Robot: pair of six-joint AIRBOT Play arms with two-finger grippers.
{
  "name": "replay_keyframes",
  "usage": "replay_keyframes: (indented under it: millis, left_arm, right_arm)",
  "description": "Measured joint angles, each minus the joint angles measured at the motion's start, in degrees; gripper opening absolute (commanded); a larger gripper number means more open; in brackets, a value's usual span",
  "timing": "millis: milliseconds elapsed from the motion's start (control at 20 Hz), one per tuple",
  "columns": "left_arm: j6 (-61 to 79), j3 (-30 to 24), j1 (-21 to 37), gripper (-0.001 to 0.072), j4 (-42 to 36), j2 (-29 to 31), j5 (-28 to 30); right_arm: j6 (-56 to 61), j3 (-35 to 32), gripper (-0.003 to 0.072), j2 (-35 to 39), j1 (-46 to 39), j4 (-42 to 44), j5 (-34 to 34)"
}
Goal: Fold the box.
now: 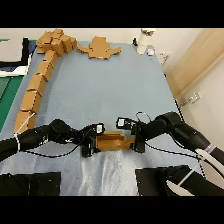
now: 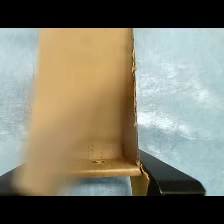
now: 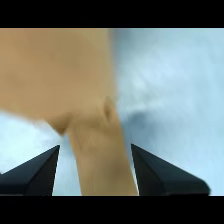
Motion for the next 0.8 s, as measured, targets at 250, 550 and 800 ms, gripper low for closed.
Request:
replay_keyframes:
  millis: [250,550,800]
  left_arm:
    - [0.0,0.0,0.0,0.0494,0.0,0.0,0.0]
    - [0.0,0.0,0.0,0.0494,0.0,0.0,0.0]
    - [0.1,0.0,0.0,0.0495,0.0,0.0,0.0]
  right_arm:
    - [18.2,0.0,0.072,6.1,0.0,4.9,-4.7]
    - [33.3,0.0,0.0706,6.8,0.1,20.2,-3.8]
    - [44.6,0.2,0.0284,3.1,0.1,25.2,3.0]
